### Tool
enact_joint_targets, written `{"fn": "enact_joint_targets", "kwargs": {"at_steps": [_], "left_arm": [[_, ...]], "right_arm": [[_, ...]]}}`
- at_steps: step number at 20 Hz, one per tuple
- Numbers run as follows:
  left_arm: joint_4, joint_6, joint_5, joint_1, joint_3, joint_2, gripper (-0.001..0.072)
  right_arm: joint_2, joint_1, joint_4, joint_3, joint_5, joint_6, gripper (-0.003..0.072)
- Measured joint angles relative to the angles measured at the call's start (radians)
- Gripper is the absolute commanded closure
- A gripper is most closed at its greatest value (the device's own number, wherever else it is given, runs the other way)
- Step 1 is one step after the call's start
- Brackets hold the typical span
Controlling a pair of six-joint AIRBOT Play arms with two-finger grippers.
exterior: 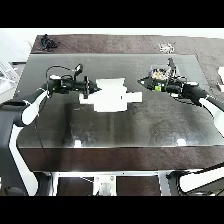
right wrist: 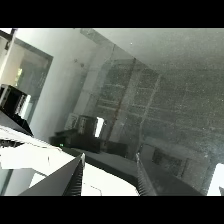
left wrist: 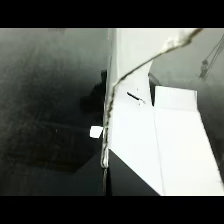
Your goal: Fold the box and place the chain.
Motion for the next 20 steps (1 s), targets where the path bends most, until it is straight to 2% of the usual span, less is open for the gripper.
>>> {"fn": "enact_joint_targets", "kwargs": {"at_steps": [20], "left_arm": [[0.095, 0.072, 0.066, -0.03, -0.029, 0.006, 0.0692]], "right_arm": [[0.0, 0.023, -0.006, 0.0, 0.0, -0.002, 0.0276]]}}
